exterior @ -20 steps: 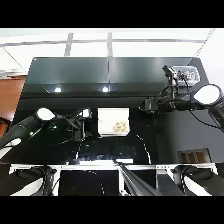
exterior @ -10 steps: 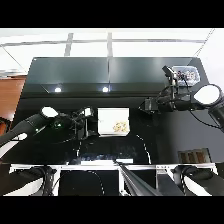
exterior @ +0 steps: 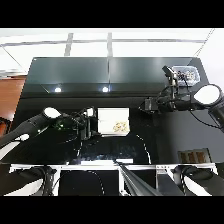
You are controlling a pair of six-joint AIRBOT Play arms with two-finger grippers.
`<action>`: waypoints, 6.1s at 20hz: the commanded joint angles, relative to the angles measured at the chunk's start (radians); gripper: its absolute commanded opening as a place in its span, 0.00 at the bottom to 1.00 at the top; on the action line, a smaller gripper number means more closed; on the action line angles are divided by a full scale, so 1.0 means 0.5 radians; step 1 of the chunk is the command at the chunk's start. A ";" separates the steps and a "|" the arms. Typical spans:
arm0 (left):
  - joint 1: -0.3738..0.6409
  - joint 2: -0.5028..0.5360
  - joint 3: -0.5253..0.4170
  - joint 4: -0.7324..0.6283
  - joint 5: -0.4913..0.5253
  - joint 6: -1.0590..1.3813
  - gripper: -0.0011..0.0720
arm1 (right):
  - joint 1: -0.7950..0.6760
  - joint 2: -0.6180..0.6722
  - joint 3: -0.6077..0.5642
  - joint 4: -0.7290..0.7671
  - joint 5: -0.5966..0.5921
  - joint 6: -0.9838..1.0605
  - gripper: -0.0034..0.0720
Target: Fold the box and place the chain.
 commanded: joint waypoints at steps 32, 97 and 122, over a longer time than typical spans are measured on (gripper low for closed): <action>-0.130 0.000 0.002 0.024 0.089 0.046 0.57 | 0.241 -0.301 0.001 0.059 -0.081 -1.444 1.00; -0.130 0.000 0.002 0.024 0.088 0.046 0.57 | 0.578 -0.376 -0.063 0.054 -0.066 -1.975 0.41; -0.130 0.000 0.002 0.024 0.088 0.047 0.57 | 0.578 -0.375 -0.063 0.007 -0.059 -1.975 0.66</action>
